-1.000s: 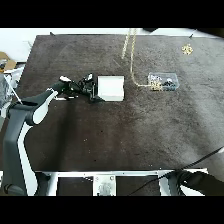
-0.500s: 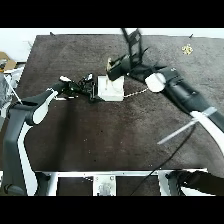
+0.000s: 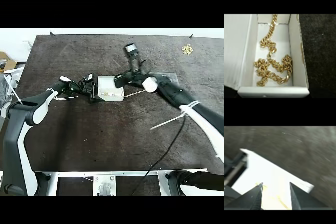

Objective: Fold the box and place the chain.

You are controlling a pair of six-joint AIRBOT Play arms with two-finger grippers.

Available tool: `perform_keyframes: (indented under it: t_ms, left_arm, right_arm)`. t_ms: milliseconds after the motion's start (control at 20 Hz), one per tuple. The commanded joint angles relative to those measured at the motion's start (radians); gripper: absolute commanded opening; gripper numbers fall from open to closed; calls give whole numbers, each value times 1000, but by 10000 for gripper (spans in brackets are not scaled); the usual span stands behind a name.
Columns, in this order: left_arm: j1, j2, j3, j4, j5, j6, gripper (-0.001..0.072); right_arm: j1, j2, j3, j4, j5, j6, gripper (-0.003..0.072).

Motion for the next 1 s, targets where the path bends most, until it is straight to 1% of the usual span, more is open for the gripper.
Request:
perform_keyframes:
  t_ms: [0,50,150,200,300,400,500,600,750,900,950]
  left_arm:
    - [0,0,0,0,0,0,274]
    - [0,0,0,0,0,0,274]
    - [0,0,0,0,0,0,274]
    - [0,0,0,0,0,0,274]
    - [0,0,0,0,0,0,275]
    - [0,0,0,0,0,0,274]
    - [0,0,0,0,0,0,274]
    - [0,0,0,0,0,0,274]
    - [0,0,0,0,0,0,275]
    - [0,0,0,0,0,0,274]
    - [0,0,0,0,0,0,274]
  right_arm:
    - [-167,94,-56,0,202,125,377]
    - [-224,120,-102,0,216,165,378]
    - [-335,138,-200,3,187,241,378]
    - [-380,127,-244,24,133,276,378]
    - [-428,78,-287,136,18,269,377]
    - [-432,7,-286,250,-63,224,377]
    - [-425,-66,-270,402,-119,137,378]
    - [-415,-130,-240,510,-135,61,378]
    - [-390,-214,-175,543,-144,44,377]
    - [-372,-263,-141,569,-214,48,370]
    - [-372,-275,-134,584,-216,48,225]
